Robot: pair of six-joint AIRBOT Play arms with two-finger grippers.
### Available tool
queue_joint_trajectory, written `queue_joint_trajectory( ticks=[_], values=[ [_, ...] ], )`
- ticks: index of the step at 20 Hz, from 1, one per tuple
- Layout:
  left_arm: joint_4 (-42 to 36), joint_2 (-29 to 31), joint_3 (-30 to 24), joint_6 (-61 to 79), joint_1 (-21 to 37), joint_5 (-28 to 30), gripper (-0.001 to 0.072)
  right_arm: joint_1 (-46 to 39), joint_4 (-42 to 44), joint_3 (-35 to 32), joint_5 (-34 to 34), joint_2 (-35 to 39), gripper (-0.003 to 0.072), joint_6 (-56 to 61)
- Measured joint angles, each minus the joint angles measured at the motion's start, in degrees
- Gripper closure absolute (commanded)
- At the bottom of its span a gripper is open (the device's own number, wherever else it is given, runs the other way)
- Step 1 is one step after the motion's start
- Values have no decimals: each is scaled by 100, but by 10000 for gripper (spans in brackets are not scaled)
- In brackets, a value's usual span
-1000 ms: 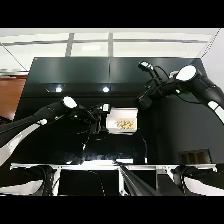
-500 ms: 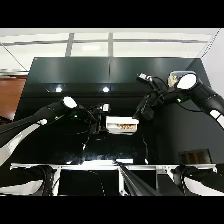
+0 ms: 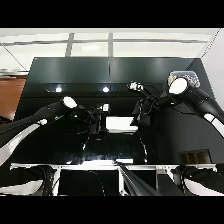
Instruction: Fold the box and place the chain.
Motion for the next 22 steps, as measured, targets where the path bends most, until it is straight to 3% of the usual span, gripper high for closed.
queue_joint_trajectory(
  ticks=[2,3,6,7,8,12,14,22],
  values=[
    [0,0,0,-2,0,0,246,24,-26,0,-20,0,173,-22],
    [0,0,0,-9,0,0,246,31,-46,0,-33,0,208,-26],
    [-2,0,0,-11,0,-2,247,42,-63,0,-39,0,210,-37],
    [-2,0,0,-11,0,-2,247,48,-72,0,-42,0,273,-37],
    [-2,0,0,-11,0,-2,246,48,-74,0,-42,0,389,-37],
    [-4,0,0,-9,0,-4,246,48,-76,0,-33,0,397,-37],
    [-2,0,0,-4,0,-4,246,48,-79,0,-31,0,504,-39],
    [2,0,0,7,0,-22,246,177,-177,2,50,2,504,-35]
  ],
)
